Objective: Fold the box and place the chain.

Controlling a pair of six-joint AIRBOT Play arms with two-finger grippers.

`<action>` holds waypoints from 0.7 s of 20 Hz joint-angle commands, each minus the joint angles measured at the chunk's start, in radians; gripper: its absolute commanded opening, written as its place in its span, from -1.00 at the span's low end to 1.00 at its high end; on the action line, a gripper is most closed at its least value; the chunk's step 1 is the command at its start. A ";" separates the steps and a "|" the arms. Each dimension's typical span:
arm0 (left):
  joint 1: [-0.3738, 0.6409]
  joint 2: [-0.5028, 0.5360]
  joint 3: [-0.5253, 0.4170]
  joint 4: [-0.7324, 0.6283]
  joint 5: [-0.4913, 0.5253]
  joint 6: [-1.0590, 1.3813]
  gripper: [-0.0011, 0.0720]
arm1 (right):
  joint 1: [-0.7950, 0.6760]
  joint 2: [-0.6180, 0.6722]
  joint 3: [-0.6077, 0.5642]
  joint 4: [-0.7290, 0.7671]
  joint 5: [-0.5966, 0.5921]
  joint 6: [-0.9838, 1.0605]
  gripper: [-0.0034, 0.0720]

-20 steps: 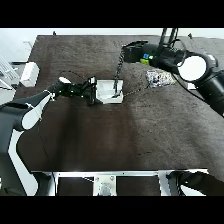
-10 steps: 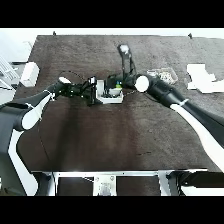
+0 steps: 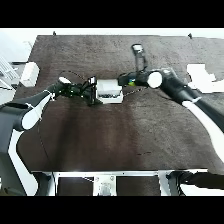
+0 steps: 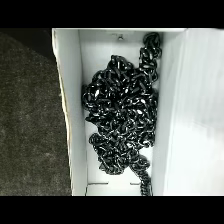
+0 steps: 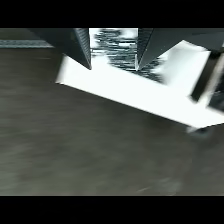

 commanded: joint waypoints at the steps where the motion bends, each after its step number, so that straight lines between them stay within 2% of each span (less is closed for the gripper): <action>1: 0.000 0.000 0.000 0.000 0.000 0.000 0.11 | -0.142 0.084 -0.040 -0.060 0.077 0.001 -0.02; 3: 0.000 0.000 0.000 0.000 0.000 0.000 0.11 | -0.248 0.077 -0.091 -0.059 0.077 0.036 0.01; 5: 0.000 0.001 0.000 0.000 0.001 0.000 0.11 | -0.329 0.037 -0.133 -0.024 0.061 0.067 0.46; 14: 0.000 0.000 0.000 0.000 0.001 0.000 0.11 | -0.359 -0.207 -0.077 0.054 -0.011 0.049 0.46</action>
